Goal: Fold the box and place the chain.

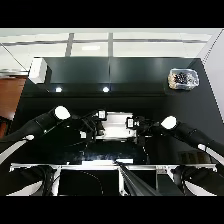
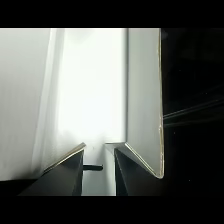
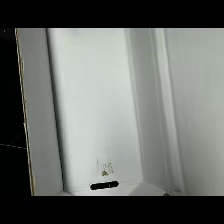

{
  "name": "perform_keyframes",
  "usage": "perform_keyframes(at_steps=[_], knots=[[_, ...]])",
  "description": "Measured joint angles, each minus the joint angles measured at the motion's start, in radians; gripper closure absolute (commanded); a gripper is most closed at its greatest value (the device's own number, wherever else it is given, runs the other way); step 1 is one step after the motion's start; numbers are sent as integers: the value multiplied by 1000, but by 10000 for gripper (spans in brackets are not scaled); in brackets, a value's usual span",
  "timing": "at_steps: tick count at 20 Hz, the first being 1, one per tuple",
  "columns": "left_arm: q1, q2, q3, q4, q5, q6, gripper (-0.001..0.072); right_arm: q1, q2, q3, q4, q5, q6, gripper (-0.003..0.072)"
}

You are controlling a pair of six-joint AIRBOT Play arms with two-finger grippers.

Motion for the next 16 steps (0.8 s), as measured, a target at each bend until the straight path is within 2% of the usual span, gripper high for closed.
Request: perform_keyframes(at_steps=[3,4,5,6,7,9,11,16], knots=[[-11,-2,0,-8,10,0,467,0,0,0,0,-2,0,108],[-17,-2,0,-10,13,0,387,0,0,0,-1,-3,0,109],[-26,-2,0,-11,19,0,264,0,0,0,-1,-3,0,108],[-34,-2,0,-12,32,0,305,0,0,0,-1,-3,0,109],[-40,-2,0,-12,40,0,474,0,0,0,0,-3,0,109],[-49,-2,0,-12,48,1,430,0,0,0,-1,-6,-1,109],[-53,-2,0,-3,58,0,669,0,0,0,0,-8,-1,109],[-28,42,3,63,31,-68,676,0,0,0,-1,-8,-1,109]])
